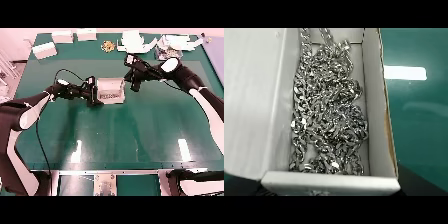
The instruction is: Fold the box and place the chain.
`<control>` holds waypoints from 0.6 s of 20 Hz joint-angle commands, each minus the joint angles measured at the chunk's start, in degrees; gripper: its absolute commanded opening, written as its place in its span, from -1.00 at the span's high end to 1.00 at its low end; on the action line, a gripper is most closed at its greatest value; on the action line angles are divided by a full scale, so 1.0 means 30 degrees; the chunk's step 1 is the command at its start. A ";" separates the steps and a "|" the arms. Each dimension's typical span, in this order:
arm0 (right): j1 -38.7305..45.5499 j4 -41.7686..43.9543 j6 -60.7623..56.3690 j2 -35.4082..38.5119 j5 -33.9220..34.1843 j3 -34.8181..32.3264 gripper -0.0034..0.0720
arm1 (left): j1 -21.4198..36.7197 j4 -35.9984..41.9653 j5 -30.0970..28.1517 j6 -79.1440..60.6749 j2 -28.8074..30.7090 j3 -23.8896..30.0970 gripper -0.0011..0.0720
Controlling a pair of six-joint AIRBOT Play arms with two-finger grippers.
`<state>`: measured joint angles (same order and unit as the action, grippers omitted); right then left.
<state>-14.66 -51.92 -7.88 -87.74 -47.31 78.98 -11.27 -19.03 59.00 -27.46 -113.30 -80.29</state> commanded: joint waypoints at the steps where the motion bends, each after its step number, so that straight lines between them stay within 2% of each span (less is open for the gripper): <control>1: -0.1195 -0.0597 -0.1428 0.1282 -0.0226 0.0000 0.90 | 0.0007 -0.0007 0.0007 0.0000 0.0007 0.0000 -0.43; 5: -0.2718 -0.0772 -0.1756 0.2149 -0.0087 0.0000 0.90 | 0.0007 -0.0007 0.0007 0.0000 0.0007 0.0000 -0.43; 9: -0.3359 -0.0772 -0.2331 0.1938 0.0007 -0.0044 0.90 | 0.0007 -0.0007 0.0007 0.0000 0.0007 0.0000 -0.43; 12: -0.3191 -0.0918 -0.2324 0.1217 0.1508 -0.0583 0.90 | 0.0007 -0.0007 0.0000 0.0000 0.0007 0.0000 -0.43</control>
